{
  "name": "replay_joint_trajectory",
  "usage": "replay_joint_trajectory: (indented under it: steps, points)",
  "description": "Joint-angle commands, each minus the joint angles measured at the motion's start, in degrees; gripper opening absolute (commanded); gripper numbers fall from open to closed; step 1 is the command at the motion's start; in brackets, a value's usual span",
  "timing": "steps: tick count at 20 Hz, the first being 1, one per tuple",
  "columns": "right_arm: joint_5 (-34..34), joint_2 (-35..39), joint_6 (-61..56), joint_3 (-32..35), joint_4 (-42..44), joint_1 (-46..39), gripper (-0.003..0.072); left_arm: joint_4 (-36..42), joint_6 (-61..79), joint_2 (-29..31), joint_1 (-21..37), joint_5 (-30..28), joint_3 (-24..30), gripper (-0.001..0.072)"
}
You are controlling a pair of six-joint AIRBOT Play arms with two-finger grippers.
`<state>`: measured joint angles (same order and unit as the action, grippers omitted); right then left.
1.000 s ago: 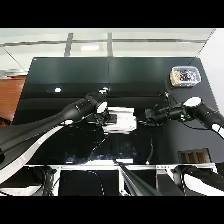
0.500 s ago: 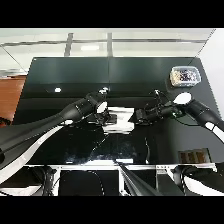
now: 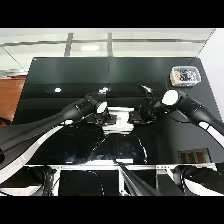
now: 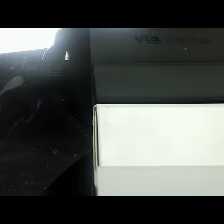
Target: Fold the box and place the chain.
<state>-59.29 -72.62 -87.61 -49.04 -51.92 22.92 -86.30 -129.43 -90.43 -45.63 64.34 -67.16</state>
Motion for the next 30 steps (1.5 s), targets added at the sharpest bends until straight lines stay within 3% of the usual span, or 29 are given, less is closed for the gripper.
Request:
replay_joint_trajectory:
  steps: [1, 11, 15, 18, 29, 30]
  points:
    - [0.9, -0.1, -6.1, -1.0, -4.6, 2.1, 0.0255, 0.0, 0.0, 0.0, 0.0, 0.5, 0.0, 0.0028]
    - [3.5, -1.5, -19.1, -3.0, -17.6, 9.3, 0.0255, -0.1, 0.0, 0.0, 0.0, 0.4, 0.0, 0.0028]
    - [-0.8, -5.5, -25.8, -7.5, -24.0, 12.9, 0.0255, -0.2, 0.0, 0.0, 0.0, 0.4, 0.0, 0.0028]
    - [-6.4, -9.4, -34.2, -11.6, -33.9, 16.5, 0.0255, -0.2, 0.0, 0.0, 0.0, 0.4, 0.0, 0.0028]
    - [-6.2, -12.0, -41.2, -11.8, -30.8, 17.2, 0.0233, -0.2, 0.0, 0.0, 0.0, 0.5, 0.0, 0.0028]
    - [-6.2, -12.3, -41.2, -11.8, -30.6, 17.2, 0.0121, -0.2, 0.0, 0.0, 0.0, 0.5, 0.0, 0.0028]
